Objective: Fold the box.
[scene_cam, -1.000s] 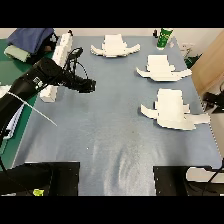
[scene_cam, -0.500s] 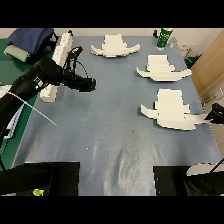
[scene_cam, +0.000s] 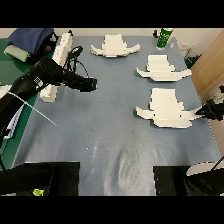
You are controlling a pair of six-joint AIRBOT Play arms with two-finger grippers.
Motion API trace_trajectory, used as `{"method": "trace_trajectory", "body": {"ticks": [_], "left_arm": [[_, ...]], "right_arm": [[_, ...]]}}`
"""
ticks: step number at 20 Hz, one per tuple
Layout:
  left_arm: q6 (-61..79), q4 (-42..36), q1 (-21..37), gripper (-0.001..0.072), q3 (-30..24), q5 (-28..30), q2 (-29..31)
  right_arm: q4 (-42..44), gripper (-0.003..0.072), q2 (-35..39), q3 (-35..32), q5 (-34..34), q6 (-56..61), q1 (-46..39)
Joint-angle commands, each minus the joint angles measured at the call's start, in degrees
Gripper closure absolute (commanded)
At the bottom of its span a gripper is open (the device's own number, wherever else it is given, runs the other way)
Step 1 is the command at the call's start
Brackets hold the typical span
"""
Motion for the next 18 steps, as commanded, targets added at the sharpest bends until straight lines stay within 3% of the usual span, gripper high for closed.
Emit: {"method": "trace_trajectory", "body": {"ticks": [1,4,6,9,12,15,18], "left_arm": [[0.07,-0.13,0.02,0.0694,0.04,-0.09,-0.02],[0.07,-0.13,0.02,0.0694,0.04,-0.87,-0.02],[0.07,-0.13,0.02,0.0695,0.04,-1.05,-0.02],[-2.75,-0.2,0.04,0.0695,0.07,-2.03,0.02],[-3.32,-1.75,0.85,0.0696,0.15,-5.73,0.17],[-3.1,-2.95,3.78,0.0696,-0.17,-13.25,0.96],[-1.92,-3.08,6.75,0.0696,-3.61,-15.61,4.59]], "right_arm": [[3.08,0.0526,-0.17,0.04,-1.53,-2.29,2.34],[2.84,0.0537,-0.17,0.04,-1.01,-2.25,4.2],[2.58,0.0682,-0.17,0.04,-0.85,-2.23,5.01],[3.72,0.0684,-0.04,0.02,-1.46,-1.05,7.34],[10.6,0.0686,1.95,-2.08,-1.11,0.39,11.72],[13.03,0.0686,9.53,-11.63,6.12,2.27,18.05],[13.16,0.0686,20.81,-24.55,13.42,6.84,25.16]]}}
